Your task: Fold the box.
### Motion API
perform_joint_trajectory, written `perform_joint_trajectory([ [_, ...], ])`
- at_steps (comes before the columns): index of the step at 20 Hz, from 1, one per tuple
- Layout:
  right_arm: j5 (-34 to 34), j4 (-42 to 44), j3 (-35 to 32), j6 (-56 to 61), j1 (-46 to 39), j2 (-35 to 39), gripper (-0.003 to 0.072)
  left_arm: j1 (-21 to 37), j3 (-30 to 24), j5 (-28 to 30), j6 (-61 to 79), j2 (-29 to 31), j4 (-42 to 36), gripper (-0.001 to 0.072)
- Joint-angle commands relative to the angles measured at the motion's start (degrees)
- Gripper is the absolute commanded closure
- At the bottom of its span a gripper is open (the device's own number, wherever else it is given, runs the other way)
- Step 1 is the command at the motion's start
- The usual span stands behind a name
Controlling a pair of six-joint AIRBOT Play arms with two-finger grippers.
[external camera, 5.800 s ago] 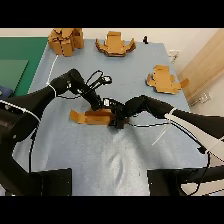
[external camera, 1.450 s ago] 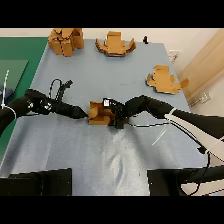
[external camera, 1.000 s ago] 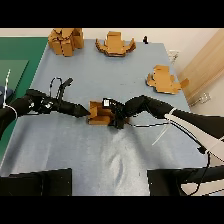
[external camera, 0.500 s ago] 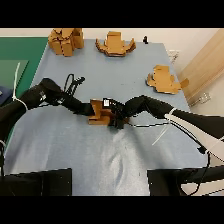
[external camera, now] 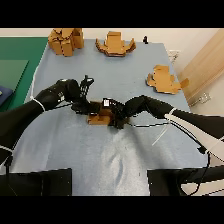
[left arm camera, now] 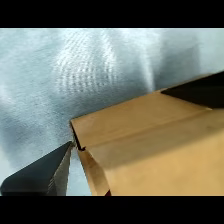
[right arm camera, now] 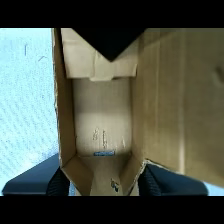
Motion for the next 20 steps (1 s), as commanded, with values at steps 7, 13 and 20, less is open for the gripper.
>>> perform_joint_trajectory([
  [7, 0.0, 0.0, 0.0, 0.0, 0.0, 0.0, 0.0675, -7.6, 3.0, -2.1, -18.5, -3.9, 14.6, 0.0257],
  [13, 0.0, 0.0, 0.0, 0.0, 0.0, 0.0, 0.0675, -9.6, 7.5, -8.7, -24.6, -8.3, 19.5, 0.0689],
  [20, 0.0, 0.0, 0.0, 0.0, 0.0, 0.0, 0.0675, -9.5, 8.7, -9.1, -21.7, -8.3, 15.6, 0.0626],
])
